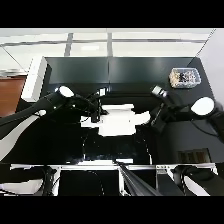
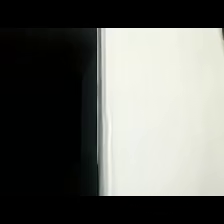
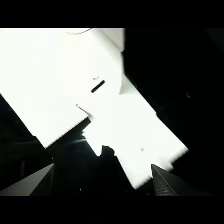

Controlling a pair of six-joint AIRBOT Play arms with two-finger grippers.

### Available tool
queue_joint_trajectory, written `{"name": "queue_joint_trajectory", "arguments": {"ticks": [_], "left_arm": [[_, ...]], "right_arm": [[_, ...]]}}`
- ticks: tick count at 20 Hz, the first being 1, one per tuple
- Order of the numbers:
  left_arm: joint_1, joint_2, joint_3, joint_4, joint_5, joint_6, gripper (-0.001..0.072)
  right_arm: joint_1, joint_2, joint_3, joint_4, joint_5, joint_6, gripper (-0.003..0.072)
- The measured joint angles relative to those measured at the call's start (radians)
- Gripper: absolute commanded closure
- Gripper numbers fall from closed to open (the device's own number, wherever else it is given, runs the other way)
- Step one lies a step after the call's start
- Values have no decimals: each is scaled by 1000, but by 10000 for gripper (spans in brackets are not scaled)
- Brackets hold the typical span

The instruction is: Fold the box and place the chain.

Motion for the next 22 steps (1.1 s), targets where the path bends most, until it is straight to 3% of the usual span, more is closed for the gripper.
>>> {"name": "queue_joint_trajectory", "arguments": {"ticks": [5, 11, 22], "left_arm": [[-2, -9, 0, 18, 16, 11, 681], [-2, -11, 0, 27, 20, 14, 681], [-2, -11, 0, 30, 23, 15, 681]], "right_arm": [[145, -5, -84, -1, -145, -156, -17], [243, -52, -113, -1, -232, -328, -17], [340, -165, -117, 21, -425, -386, -17]]}}
